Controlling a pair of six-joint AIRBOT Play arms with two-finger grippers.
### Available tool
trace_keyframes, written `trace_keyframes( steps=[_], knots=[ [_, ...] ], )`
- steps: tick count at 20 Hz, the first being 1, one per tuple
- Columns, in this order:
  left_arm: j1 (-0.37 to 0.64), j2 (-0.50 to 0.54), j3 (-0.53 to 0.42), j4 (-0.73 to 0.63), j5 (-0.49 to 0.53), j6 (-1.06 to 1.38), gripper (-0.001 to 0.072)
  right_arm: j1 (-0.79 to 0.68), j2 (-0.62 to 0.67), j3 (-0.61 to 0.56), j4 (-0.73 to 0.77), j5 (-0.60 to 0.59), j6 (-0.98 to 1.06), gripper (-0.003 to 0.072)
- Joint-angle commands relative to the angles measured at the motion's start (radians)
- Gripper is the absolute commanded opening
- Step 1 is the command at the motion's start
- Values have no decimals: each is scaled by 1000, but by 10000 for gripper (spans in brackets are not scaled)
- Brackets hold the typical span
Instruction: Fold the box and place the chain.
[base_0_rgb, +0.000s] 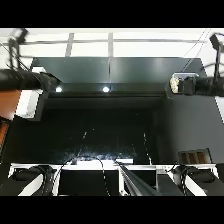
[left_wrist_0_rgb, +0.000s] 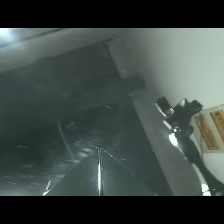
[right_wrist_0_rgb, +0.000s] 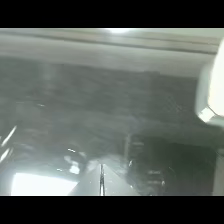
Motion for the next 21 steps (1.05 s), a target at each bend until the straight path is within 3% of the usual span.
trace_keyframes(
  steps=[1,3,5,21],
  knots=[
    [-204,185,-274,172,192,-235,26,-2,152,-273,-77,-108,101,19],
    [-235,290,-438,222,241,-315,26,-1,163,-408,-20,-158,101,20],
    [-233,347,-512,227,240,-321,27,-2,163,-448,-7,-181,101,19],
    [-233,369,-522,196,219,-320,30,-2,163,-448,-8,-178,101,18]
  ],
)
